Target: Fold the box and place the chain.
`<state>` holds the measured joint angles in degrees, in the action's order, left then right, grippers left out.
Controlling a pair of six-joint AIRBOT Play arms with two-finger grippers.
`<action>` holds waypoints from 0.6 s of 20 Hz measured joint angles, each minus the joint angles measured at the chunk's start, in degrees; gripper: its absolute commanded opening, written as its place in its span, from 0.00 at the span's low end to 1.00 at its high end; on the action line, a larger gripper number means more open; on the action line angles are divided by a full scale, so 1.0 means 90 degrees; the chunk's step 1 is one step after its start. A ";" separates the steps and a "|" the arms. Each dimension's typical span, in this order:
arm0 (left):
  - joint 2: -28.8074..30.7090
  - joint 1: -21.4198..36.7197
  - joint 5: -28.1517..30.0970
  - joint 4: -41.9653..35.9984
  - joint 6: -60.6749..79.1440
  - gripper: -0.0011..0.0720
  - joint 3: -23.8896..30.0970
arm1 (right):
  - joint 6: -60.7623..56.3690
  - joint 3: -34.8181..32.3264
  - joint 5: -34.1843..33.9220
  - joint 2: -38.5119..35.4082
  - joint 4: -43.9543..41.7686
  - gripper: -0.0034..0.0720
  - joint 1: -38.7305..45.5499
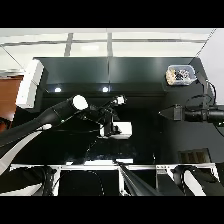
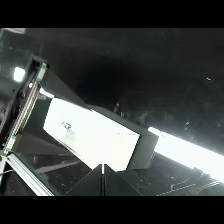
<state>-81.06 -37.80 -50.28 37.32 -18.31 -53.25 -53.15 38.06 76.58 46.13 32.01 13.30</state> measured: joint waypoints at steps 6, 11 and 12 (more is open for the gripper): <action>-0.0068 -0.0015 -0.0170 0.0143 0.0017 0.98 -0.0036 | 0.0022 0.0000 -0.0017 0.0000 0.0121 0.06 0.0000; -0.0075 -0.0019 -0.0299 0.0250 0.0209 0.98 -0.0039 | 0.0024 0.0002 -0.0015 0.0000 0.0238 0.06 0.0000; -0.0075 -0.0019 -0.0301 0.0270 0.0325 0.98 -0.0039 | 0.0024 0.0000 -0.0015 0.0000 0.0262 0.06 0.0000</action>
<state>-81.73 -37.98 -52.99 39.75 -15.38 -53.60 -52.93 38.06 76.44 46.13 34.37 13.30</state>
